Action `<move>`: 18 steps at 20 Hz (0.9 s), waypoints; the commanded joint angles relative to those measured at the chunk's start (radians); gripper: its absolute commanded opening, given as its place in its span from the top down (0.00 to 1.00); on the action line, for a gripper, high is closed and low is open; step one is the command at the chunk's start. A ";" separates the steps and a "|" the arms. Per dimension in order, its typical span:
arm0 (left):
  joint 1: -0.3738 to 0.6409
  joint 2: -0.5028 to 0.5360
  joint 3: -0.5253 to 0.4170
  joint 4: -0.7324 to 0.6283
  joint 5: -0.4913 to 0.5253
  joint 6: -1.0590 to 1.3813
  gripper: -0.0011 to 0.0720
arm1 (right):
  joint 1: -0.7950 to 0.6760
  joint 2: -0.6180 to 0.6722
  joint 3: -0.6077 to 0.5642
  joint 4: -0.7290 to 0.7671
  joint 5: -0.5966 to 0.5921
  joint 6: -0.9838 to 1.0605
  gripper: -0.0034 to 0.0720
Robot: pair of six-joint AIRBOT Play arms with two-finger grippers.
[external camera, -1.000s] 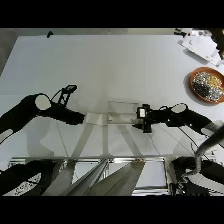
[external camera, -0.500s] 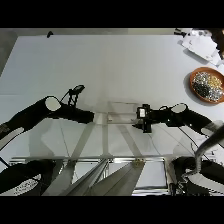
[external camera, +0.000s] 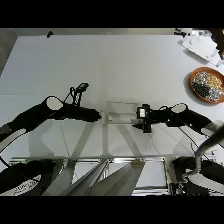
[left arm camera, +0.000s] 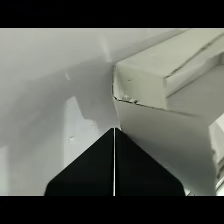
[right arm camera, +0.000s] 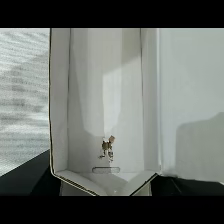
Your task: Fold the box and place the chain.
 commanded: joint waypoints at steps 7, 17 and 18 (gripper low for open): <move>-0.049 0.000 0.002 -0.127 0.000 0.088 0.66 | 0.000 0.000 0.000 0.000 0.000 0.000 0.40; -0.081 0.000 0.015 -0.120 -0.003 0.088 0.44 | 0.000 0.000 0.000 0.000 0.000 0.000 0.40; -0.080 0.000 0.020 -0.119 -0.005 0.088 0.44 | 0.000 0.000 0.000 0.000 0.000 0.000 0.40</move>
